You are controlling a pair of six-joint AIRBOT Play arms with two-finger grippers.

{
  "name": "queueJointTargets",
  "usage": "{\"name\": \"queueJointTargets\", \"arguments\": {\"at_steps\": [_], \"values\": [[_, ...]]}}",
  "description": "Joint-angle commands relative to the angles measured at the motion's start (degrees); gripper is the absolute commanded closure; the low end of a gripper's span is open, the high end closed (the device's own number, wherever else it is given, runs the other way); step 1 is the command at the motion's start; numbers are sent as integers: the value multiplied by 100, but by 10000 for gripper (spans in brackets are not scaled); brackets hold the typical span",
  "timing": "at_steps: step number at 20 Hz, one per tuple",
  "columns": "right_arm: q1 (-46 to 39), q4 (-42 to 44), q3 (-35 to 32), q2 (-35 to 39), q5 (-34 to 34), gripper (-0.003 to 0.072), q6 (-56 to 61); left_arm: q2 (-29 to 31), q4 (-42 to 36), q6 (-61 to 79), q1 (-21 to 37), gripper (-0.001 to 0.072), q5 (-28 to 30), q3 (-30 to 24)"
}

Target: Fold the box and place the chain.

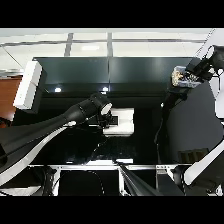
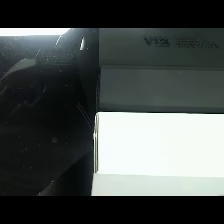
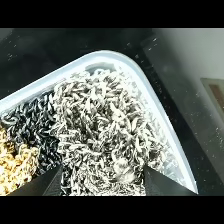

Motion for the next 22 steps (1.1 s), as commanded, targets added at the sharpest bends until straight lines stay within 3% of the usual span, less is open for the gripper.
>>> {"name": "queueJointTargets", "arguments": {"at_steps": [1, 2, 9, 11, 12, 13, 14, 18, 22], "values": [[0, 96, 4, -4, 142, 128, -15, -2, 4, 2, 0, 681, -9, 4], [0, 90, 4, -4, 151, 207, -17, -2, 4, 2, 2, 681, -11, 4], [-11, 35, 4, -66, 111, 211, -15, -2, 4, 2, 0, 681, -13, 4], [-11, 35, 4, -74, 94, 271, -15, -2, 4, 2, 2, 681, -13, 4], [-11, 26, 4, -74, 87, 384, -17, -2, 4, 2, 2, 681, -11, 4], [-11, -17, 4, -72, 101, 587, -17, -2, 4, 2, 2, 681, -11, 4], [-11, -15, 7, -68, 166, 678, -20, -2, 4, 2, 2, 681, -11, 4], [-11, -52, 105, 234, 365, 678, -455, -2, 4, 2, 0, 681, -13, 4], [-11, -55, 131, 1075, 341, 679, -1021, -2, 9, 2, 2, 682, -13, 4]]}}
